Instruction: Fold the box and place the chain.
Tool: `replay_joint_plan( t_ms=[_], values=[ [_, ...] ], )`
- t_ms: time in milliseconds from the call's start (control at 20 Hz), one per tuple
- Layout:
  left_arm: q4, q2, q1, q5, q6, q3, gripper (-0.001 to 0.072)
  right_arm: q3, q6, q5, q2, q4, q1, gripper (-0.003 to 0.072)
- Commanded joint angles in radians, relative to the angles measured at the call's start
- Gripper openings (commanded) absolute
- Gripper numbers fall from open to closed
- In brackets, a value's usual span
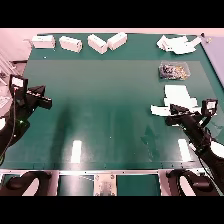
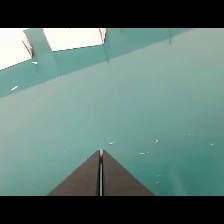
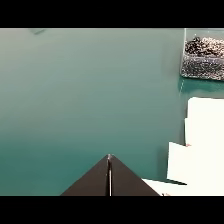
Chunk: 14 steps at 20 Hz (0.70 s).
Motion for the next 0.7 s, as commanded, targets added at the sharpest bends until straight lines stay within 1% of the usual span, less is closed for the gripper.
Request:
replay_joint_plan(
  t_ms=[0, 100, 150, 300, 350, 400, 450, 500, 550, 600, 650],
  values=[
    [0.0, 0.001, 0.0, 0.0, 0.0, 0.0, 0.002, 0.005, -0.011, -0.013, 0.0, 0.0, 0.001, 0.0011],
    [0.0, 0.001, 0.0, 0.0, 0.0, 0.0, 0.0021, 0.005, 0.016, -0.002, 0.0, 0.011, 0.001, 0.0013],
    [0.0, 0.001, 0.0, 0.0, 0.0, 0.0, 0.0021, 0.008, -0.008, -0.002, 0.0, 0.01, 0.0, 0.0013],
    [0.0, 0.001, 0.0, -0.001, 0.0, 0.0, 0.0021, 0.058, -0.01, -0.089, -0.004, 0.01, -0.018, 0.0013],
    [0.0, 0.001, 0.0, 0.0, 0.0, 0.0, 0.0021, 0.093, -0.01, -0.092, -0.018, 0.008, -0.048, 0.0025],
    [0.0, 0.001, 0.0, 0.0, 0.0, 0.0, 0.0021, 0.129, -0.005, -0.09, -0.04, 0.008, -0.083, 0.0092],
    [0.0, 0.001, 0.0, 0.0, 0.0, 0.0, 0.0021, 0.169, 0.009, -0.075, -0.072, 0.007, -0.124, 0.0093],
    [0.0, 0.001, 0.0, 0.0, 0.0, 0.0, 0.0021, 0.216, 0.016, -0.03, -0.117, 0.007, -0.176, 0.0093],
    [0.0, 0.001, 0.0, 0.0, 0.0, 0.0, 0.002, 0.266, 0.031, 0.039, -0.173, 0.006, -0.236, 0.0093],
    [0.0, 0.001, 0.0, 0.0, 0.0, 0.0, 0.0021, 0.315, 0.065, 0.113, -0.235, -0.01, -0.294, 0.0093],
    [0.0, 0.001, 0.0, 0.0, 0.0, 0.0, 0.0021, 0.371, 0.132, 0.193, -0.312, -0.06, -0.36, 0.0091]
  ],
)
